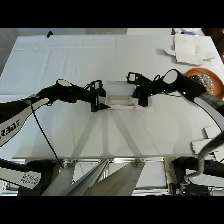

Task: Fold the box and place the chain.

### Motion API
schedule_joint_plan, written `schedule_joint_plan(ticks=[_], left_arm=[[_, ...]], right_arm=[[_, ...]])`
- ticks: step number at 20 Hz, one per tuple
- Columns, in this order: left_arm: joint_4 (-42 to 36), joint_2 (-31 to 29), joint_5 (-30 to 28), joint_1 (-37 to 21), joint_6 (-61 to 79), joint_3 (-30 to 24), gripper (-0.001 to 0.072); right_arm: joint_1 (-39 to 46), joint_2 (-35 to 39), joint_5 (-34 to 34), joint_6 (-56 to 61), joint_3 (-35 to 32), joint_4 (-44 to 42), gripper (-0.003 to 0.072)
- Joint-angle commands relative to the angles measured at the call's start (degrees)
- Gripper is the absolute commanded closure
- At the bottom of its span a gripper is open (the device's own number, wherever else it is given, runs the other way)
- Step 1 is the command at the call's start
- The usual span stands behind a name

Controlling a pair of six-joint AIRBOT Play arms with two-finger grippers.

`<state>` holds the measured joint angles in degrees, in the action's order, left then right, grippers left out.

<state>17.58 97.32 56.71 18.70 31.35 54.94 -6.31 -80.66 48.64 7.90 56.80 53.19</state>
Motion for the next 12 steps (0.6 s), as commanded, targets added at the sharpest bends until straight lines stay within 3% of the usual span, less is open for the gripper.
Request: schedule_joint_plan(ticks=[1, 6, 8, 12], left_arm=[[-0.20, 0.02, -0.37, -0.04, -0.11, 0.04, 0.0342], [-0.17, 0.02, -0.35, -0.04, -0.11, 0.04, 0.0342], [-0.20, 0.02, -0.35, -0.04, -0.11, 0.04, 0.0342], [-0.20, 0.02, -0.35, -0.04, -0.11, 0.04, 0.0342]], right_arm=[[-0.04, 6.32, 0.85, 7.13, -0.02, 2.67, 0.0672], [3.93, 14.75, 1.77, 28.41, -0.02, 15.26, 0.0671], [9.03, 14.82, 4.44, 38.60, -0.02, 15.76, 0.0672], [17.68, 10.84, 13.97, 48.11, -0.83, 15.43, 0.0672]])
